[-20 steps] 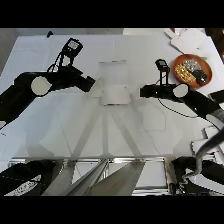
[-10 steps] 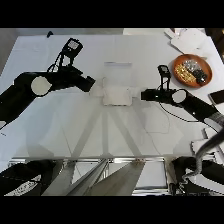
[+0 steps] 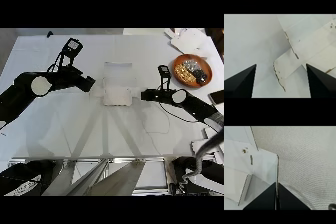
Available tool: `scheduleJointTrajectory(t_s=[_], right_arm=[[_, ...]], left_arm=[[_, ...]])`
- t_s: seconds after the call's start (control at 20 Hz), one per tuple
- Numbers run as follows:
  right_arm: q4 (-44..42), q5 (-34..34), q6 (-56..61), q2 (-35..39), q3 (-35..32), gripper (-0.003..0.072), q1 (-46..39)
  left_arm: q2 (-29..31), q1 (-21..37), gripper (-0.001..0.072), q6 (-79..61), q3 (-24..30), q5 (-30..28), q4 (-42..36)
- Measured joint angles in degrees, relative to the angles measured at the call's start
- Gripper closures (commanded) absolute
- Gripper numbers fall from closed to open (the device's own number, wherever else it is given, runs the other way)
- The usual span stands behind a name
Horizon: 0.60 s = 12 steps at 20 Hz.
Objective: Fold the box and place the chain.
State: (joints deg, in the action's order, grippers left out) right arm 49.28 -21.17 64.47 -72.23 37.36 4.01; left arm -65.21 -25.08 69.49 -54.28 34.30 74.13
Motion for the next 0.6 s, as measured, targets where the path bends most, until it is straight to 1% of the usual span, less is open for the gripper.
scheduleJointTrajectory(t_s=[0.3, 0.5, 0.6], right_arm=[[0.0, 0.02, 0.02, 0.0, 0.02, 0.0673, 0.0], [0.0, 0.02, 0.02, 0.0, 0.0, 0.0673, -0.02], [0.0, 0.02, 0.02, -0.02, 0.02, 0.0673, 0.0]], left_arm=[[0.0, 0.48, 0.0016, 0.13, 0.0, 0.46, -1.36], [-0.81, 4.26, 0.0016, -1.16, -0.76, 0.87, -3.87], [-2.62, 7.08, 0.0016, -2.62, -2.89, 3.13, -5.53]])
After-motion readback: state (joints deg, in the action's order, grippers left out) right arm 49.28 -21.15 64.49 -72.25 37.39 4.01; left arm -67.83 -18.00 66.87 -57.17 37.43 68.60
